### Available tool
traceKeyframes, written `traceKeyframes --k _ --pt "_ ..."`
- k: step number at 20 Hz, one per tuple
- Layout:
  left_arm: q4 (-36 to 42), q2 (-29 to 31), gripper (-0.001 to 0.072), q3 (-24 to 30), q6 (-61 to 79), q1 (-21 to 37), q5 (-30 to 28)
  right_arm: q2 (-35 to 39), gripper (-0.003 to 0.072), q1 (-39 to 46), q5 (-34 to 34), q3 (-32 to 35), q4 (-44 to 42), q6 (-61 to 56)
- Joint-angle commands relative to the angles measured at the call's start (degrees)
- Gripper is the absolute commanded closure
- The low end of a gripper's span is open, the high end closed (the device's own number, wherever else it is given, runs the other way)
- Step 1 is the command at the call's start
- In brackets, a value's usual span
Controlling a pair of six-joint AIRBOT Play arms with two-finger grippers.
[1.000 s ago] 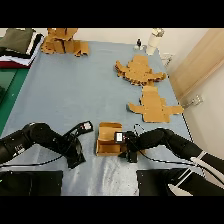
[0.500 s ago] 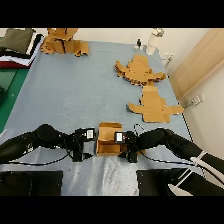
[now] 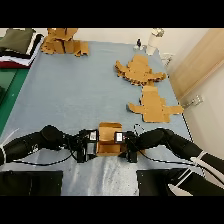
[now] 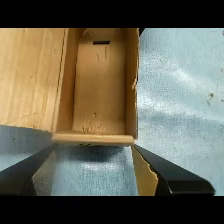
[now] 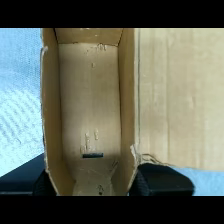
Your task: Fold the box.
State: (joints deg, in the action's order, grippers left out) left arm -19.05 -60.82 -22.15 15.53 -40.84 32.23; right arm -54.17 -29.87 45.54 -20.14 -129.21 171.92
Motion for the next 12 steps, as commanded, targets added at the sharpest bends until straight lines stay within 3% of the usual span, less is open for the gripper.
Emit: traceKeyframes --k 1,12 --pt "1.5 -0.4 0.0005 -0.1 0.5 -1.3 -1.5 0.0 0.0246 0.0 0.0 0.0 0.0 0.0" --pt "1.3 -4.2 0.0006 -2.7 0.5 -4.2 -2.1 0.0 0.0246 0.0 0.0 0.0 0.0 0.0"
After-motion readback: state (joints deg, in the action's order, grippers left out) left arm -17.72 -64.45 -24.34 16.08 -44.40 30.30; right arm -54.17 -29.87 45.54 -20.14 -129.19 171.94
